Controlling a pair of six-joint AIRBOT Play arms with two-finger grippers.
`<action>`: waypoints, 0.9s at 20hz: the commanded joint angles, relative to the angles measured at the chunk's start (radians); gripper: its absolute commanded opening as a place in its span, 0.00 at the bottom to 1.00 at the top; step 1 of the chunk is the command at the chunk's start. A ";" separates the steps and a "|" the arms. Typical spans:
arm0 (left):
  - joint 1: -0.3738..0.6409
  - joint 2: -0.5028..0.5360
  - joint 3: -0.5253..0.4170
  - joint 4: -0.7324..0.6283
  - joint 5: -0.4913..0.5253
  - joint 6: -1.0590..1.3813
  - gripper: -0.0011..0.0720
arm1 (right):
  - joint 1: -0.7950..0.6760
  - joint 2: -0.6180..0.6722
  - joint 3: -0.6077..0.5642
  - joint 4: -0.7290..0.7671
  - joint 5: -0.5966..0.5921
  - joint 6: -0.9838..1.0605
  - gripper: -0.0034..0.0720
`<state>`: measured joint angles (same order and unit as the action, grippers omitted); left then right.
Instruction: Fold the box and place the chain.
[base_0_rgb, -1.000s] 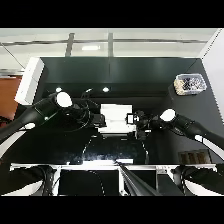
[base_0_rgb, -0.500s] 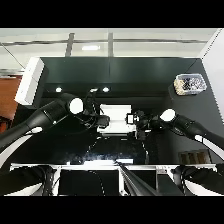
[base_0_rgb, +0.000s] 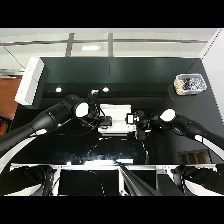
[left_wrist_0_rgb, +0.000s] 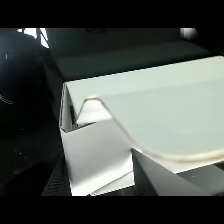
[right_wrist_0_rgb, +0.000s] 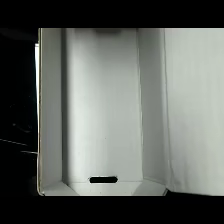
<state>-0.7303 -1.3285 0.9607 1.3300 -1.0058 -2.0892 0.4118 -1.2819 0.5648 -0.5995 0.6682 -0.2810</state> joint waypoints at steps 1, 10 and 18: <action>-0.003 -0.011 0.002 0.022 -0.024 -0.046 0.66 | 0.000 -0.001 0.000 0.000 0.000 0.000 0.68; -0.034 -0.059 0.054 0.031 -0.060 -0.065 0.66 | 0.000 0.000 0.000 0.000 0.000 0.000 0.68; -0.074 -0.112 0.136 0.077 -0.124 -0.091 0.62 | 0.000 -0.001 0.000 0.000 0.000 0.000 0.68</action>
<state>-0.7929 -1.4322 1.0740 1.3834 -1.1107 -2.1662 0.4118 -1.2819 0.5652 -0.5987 0.6678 -0.2806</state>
